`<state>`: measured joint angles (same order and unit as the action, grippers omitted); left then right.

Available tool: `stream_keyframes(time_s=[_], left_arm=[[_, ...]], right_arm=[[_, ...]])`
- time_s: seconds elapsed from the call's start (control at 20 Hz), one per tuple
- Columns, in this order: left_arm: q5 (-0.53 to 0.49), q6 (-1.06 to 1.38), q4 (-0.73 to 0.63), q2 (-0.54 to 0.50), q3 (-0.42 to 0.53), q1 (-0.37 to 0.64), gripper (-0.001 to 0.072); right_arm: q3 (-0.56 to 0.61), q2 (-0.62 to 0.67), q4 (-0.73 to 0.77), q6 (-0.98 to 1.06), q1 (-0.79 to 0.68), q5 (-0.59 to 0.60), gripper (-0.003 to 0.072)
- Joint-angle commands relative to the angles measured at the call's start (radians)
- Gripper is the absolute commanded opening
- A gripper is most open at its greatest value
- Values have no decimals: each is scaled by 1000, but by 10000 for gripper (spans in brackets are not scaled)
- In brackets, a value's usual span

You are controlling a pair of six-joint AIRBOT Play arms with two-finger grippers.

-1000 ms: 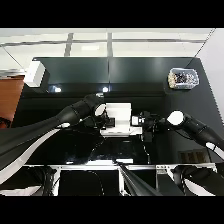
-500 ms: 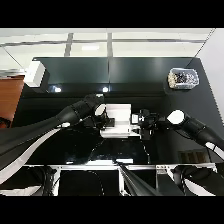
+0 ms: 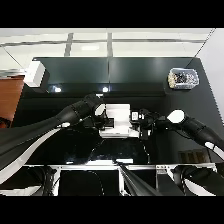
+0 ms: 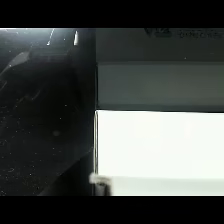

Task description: Fold the box and place the chain.

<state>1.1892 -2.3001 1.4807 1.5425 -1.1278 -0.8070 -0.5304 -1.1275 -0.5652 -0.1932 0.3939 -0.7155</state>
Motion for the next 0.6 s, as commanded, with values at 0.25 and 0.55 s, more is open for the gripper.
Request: stream_keyframes(time_s=[0.25,0.55], left_arm=[[-7,0,-1,1,0,0,24],[-7,0,-2,1,0,-1,24]], right_arm=[[-1,0,-114,40,0,2,523],[-1,0,-200,69,-24,-47,522]])
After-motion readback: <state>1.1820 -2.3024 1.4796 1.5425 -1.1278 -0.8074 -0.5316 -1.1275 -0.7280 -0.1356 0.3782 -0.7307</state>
